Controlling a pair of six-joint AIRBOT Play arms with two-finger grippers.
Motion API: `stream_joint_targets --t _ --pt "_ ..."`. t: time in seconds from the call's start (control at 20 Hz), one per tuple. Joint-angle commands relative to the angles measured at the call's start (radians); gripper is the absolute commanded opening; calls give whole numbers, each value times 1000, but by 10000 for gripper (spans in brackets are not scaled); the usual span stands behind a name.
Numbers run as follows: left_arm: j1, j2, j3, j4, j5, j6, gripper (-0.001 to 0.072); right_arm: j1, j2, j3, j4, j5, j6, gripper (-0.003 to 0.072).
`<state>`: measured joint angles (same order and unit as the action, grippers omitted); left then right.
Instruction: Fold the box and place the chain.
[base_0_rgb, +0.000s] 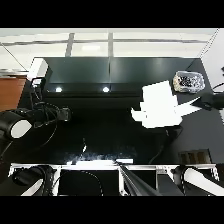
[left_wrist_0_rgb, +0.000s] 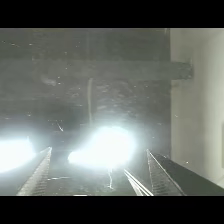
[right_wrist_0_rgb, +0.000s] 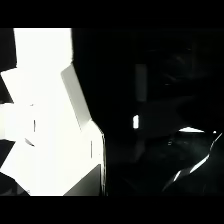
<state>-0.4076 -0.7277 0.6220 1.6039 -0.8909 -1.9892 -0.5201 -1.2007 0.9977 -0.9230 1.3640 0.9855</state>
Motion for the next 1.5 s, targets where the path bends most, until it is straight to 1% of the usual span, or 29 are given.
stream_joint_targets --t 0.0,0.1,0.2,0.3,0.4,0.45,0.5,0.55,0.6,0.65,0.7,0.75,0.8,0.9,0.95,1.05,1.1,1.15,1.2,1.3,1.35,1.4,1.45 --pt "-22 -1 -2 -13 11 1 707 135 101 -121 13 -90 72 8" --pt "-36 -2 -2 -18 36 1 707 220 202 -239 60 -204 77 8" --pt "-45 -12 -2 -20 68 0 707 314 327 -383 153 -352 63 8" --pt "-58 -36 -14 -31 145 0 706 412 421 -500 236 -483 41 8" --pt "-72 -87 -34 -82 234 0 706 516 466 -581 263 -597 39 8" --pt "-73 -126 -32 -133 258 2 706 566 467 -603 261 -630 39 8" --pt "-71 -172 -29 -232 282 49 706 608 466 -619 261 -655 39 8" --pt "-68 -222 -15 -365 297 165 706 639 466 -627 261 -668 40 8" --pt "-56 -280 12 -542 290 335 706 664 466 -629 260 -671 41 8" --pt "-32 -339 45 -728 263 521 706 677 466 -629 261 -671 42 8" --pt "3 -393 77 -881 222 676 707 684 466 -629 261 -669 43 8" --pt "46 -446 106 -998 166 793 706 684 466 -629 261 -666 43 8" --pt "95 -504 131 -1069 106 874 707 684 466 -629 261 -665 43 8" --pt "165 -604 158 -1094 20 944 706 684 466 -629 261 -659 43 8" --pt "184 -652 168 -1122 -27 993 706 684 466 -629 261 -653 43 8" --pt "195 -740 189 -1283 -151 1236 706 684 466 -629 261 -636 43 8" --pt "192 -779 203 -1359 -206 1329 706 684 466 -629 261 -625 43 9" --pt "182 -820 225 -1406 -250 1387 707 684 466 -629 261 -617 43 8" --pt "169 -855 251 -1408 -286 1415 706 684 466 -629 261 -613 43 8" --pt "134 -916 302 -1343 -338 1449 701 684 466 -629 261 -608 43 8" --pt "114 -940 327 -1292 -365 1481 663 684 466 -629 260 -607 43 8" --pt "98 -955 346 -1236 -375 1490 610 684 466 -629 260 -604 43 8" --pt "89 -957 358 -1197 -380 1493 584 684 466 -629 260 -604 43 9"
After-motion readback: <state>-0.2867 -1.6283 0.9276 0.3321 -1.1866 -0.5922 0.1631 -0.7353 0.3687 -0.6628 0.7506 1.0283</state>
